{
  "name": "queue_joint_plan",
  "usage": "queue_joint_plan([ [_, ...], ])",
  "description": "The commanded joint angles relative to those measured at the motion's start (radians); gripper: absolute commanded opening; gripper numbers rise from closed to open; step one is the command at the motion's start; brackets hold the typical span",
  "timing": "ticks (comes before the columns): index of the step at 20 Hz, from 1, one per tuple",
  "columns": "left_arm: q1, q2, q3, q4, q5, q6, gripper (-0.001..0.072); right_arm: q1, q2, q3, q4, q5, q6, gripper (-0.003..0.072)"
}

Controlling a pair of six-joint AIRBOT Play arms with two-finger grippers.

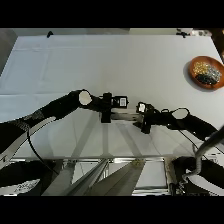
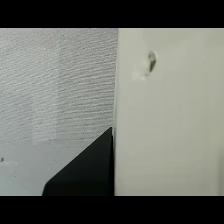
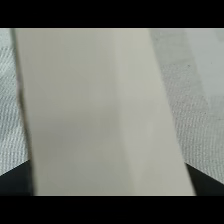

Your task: Fold the box and place the chain.

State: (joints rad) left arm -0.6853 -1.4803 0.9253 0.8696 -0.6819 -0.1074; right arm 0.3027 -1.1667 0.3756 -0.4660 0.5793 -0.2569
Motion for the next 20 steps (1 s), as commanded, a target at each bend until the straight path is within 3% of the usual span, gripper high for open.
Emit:
queue_joint_plan([
  [1,0.001,0.000,0.000,0.000,0.001,-0.011,0.0014,-0.001,-0.020,-0.001,-0.006,-0.031,0.018,0.0445],
  [3,0.001,0.000,0.000,0.000,0.001,-0.014,0.0014,-0.001,-0.021,-0.001,-0.006,-0.032,0.018,0.0403],
  [18,0.001,0.058,0.001,0.003,-0.006,-0.156,0.0048,0.000,-0.020,-0.001,-0.006,-0.046,0.018,0.0404],
  [20,0.001,0.066,0.001,0.005,-0.008,-0.161,0.0138,0.000,-0.020,-0.001,-0.006,-0.045,0.018,0.0404],
])
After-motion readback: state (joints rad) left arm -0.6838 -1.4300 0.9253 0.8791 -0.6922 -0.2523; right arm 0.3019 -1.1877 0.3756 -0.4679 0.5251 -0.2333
